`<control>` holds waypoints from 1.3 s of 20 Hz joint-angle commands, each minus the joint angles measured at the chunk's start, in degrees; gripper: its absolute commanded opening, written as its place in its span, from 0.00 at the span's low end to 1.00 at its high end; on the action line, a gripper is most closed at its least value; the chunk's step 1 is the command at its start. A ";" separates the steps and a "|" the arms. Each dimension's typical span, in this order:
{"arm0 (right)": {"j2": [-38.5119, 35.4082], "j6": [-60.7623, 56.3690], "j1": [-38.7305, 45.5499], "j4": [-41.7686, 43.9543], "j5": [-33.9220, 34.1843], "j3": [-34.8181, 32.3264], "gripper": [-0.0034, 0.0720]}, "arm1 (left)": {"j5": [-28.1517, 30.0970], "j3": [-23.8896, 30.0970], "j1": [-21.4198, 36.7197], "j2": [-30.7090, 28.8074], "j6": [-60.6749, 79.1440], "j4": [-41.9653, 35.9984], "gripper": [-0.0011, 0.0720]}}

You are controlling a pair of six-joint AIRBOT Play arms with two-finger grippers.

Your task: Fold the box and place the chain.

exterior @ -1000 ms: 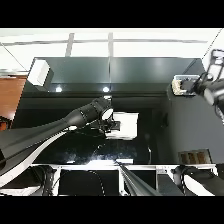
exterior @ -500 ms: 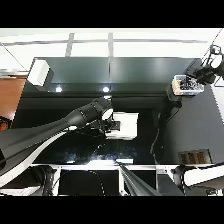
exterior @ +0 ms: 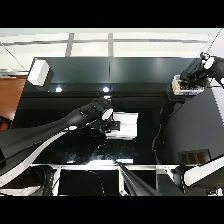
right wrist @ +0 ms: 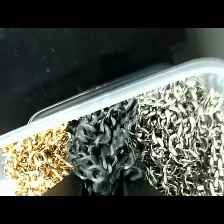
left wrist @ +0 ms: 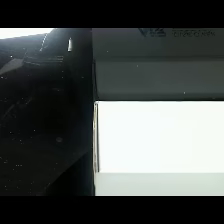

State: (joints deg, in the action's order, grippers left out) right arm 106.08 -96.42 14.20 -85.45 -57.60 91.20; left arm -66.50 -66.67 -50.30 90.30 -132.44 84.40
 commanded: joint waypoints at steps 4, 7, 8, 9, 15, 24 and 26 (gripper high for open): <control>-4.24 1.62 -0.02 -0.50 -4.50 2.16 0.06 | 0.09 0.00 0.04 0.02 0.02 -0.02 0.05; -11.65 4.22 -0.02 -0.44 -4.76 2.14 0.06 | 0.04 0.00 0.04 0.02 0.02 -0.02 0.05; -14.95 5.42 -0.02 -0.39 -4.96 2.14 0.06 | 0.04 0.00 0.04 0.02 0.02 -0.02 0.05; -17.88 6.05 -0.02 -0.39 -4.96 2.14 0.06 | 0.04 0.00 0.04 0.02 0.02 -0.02 0.05; -33.73 9.29 -0.02 2.67 -4.39 2.14 0.06 | 0.02 0.00 0.04 0.02 0.02 -0.02 0.05; -56.65 28.61 -0.02 34.75 -26.08 -21.62 0.06 | 0.00 0.00 0.04 0.02 0.02 -0.02 0.05; -59.89 29.77 -0.04 40.50 -27.54 -29.31 0.06 | 0.00 0.00 0.04 0.02 0.04 -0.02 0.05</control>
State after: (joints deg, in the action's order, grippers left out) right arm 52.14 -71.18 14.20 -56.16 -80.49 71.90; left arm -66.50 -66.67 -50.30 90.30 -132.42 84.38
